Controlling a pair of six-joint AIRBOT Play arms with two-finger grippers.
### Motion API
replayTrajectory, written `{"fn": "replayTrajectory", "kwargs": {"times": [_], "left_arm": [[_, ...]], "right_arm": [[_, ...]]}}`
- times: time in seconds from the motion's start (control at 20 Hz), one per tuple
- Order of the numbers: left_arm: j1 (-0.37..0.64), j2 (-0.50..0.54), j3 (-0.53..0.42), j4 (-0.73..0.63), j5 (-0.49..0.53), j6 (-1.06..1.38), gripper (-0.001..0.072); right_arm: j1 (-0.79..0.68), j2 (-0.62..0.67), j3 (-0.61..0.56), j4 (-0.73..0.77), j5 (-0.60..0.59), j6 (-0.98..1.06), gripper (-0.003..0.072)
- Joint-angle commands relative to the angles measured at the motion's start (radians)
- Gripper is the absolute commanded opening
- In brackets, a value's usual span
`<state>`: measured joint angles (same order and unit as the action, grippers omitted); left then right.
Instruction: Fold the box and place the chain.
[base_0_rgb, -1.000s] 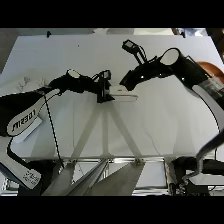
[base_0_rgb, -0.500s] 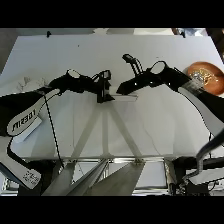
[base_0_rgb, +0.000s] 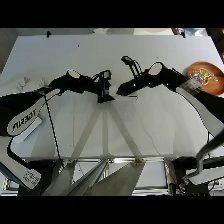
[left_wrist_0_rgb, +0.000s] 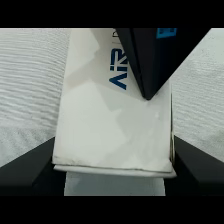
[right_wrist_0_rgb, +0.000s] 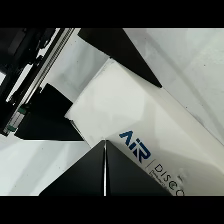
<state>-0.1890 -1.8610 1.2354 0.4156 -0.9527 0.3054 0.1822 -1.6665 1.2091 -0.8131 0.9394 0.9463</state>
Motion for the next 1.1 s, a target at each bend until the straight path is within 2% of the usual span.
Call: {"fn": "replayTrajectory", "kwargs": {"times": [0.0, 0.15, 0.35, 0.6, 0.85, 1.05], "left_arm": [[0.000, 0.001, 0.001, 0.001, -0.002, 0.001, 0.0281], [0.000, 0.001, 0.001, 0.001, -0.002, 0.001, 0.0281], [0.000, 0.001, 0.001, 0.001, -0.002, 0.001, 0.0281], [0.000, 0.001, 0.001, 0.001, -0.002, 0.001, 0.0281], [0.000, 0.001, 0.001, 0.001, -0.002, 0.001, 0.0281], [0.000, 0.001, 0.001, 0.001, -0.002, 0.001, 0.0281]], "right_arm": [[-0.001, 0.004, 0.000, -0.014, -0.002, 0.006, 0.0012], [-0.011, 0.047, 0.000, 0.035, -0.019, -0.020, 0.0012], [-0.069, 0.127, -0.018, 0.088, 0.017, -0.093, 0.0012], [-0.145, 0.175, -0.160, 0.125, 0.010, -0.147, 0.0011], [-0.146, 0.166, -0.313, 0.122, -0.101, -0.170, 0.0011], [-0.146, 0.165, -0.331, 0.130, -0.107, -0.170, 0.0012]]}}
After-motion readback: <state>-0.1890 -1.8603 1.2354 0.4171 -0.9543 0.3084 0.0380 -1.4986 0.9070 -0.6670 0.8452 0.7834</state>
